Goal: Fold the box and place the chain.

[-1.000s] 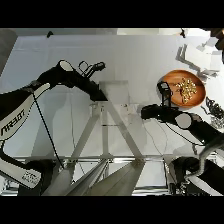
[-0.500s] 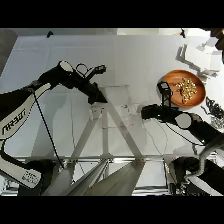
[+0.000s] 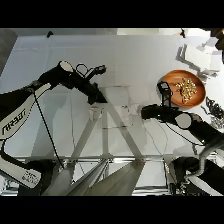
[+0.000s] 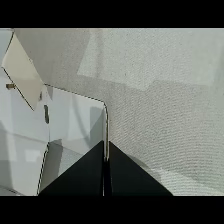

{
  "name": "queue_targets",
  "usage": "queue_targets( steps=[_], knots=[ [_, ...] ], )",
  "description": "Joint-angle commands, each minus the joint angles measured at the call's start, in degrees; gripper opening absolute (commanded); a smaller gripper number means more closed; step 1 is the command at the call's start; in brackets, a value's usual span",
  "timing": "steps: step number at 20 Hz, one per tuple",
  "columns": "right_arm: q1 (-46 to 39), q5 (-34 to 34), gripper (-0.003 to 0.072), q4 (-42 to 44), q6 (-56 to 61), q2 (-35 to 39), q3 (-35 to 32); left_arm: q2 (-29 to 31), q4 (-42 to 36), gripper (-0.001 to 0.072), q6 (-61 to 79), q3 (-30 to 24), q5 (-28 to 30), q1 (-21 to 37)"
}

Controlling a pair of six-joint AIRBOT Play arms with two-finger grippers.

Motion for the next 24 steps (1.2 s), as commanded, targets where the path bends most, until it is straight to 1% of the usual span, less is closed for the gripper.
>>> queue_targets(
  steps=[1, 7, 8, 10, 11, 13, 15, 17, 20, 21, 22, 23, 24],
  knots=[
    [0.07, -0.02, 0.0016, 0.02, 0.02, -0.02, 0.0, 0.0, 0.0, 0.001, 0.02, 0.04, -0.04, -0.04],
    [0.07, -0.04, 0.0021, 0.35, 0.09, -0.02, 0.02, 0.0, -0.02, 0.0009, 0.02, 0.04, -0.04, -0.07],
    [0.07, -0.46, 0.007, 1.11, 0.07, -0.02, 0.07, 0.0, 0.0, 0.0009, 0.07, 0.04, 0.09, -0.07],
    [0.07, -1.51, 0.0367, 1.77, -0.04, 0.17, 0.42, 0.28, 0.04, 0.0006, 0.11, 0.04, 0.59, -0.02],
    [0.07, -1.42, 0.0418, 1.75, -0.31, 0.52, 0.98, 0.85, 0.5, 0.0005, 0.26, 0.04, 0.37, -0.02],
    [0.07, -1.18, 0.0418, 1.49, -0.33, 2.14, 2.21, 3.65, 3.04, 0.0002, 2.29, 0.04, -0.7, 0.04],
    [0.07, -1.64, 0.0418, 1.29, -0.44, 5.03, 2.97, 8.2, 6.58, 0.0002, 4.13, 0.04, -0.35, 0.63],
    [0.07, -1.9, 0.0418, 0.2, -0.42, 8.63, 2.97, 13.42, 6.64, 0.0001, 4.11, 0.04, -0.35, 2.6],
    [0.07, -1.53, 0.0417, -0.17, -0.42, 13.88, 2.97, 20.15, 6.88, -0.0002, 4.11, 0.02, -5.31, 4.31],
    [0.07, -1.51, 0.0417, -0.17, -0.42, 15.39, 2.97, 21.29, 7.19, -0.0006, 4.09, -0.13, -7.41, 3.98],
    [0.07, -1.49, 0.0416, -0.17, -0.42, 16.59, 2.97, 22.18, 6.84, -0.0007, 4.09, -1.22, -7.91, 3.17],
    [0.07, -1.4, 0.0416, -0.2, -0.42, 17.64, 2.97, 22.97, 7.02, -0.0007, 4.13, -3.26, -6.25, 1.9],
    [0.07, -1.36, 0.0416, -0.2, -0.42, 18.38, 2.97, 23.39, 7.1, -0.0007, 4.5, -5.77, -2.93, 0.44]
  ],
)
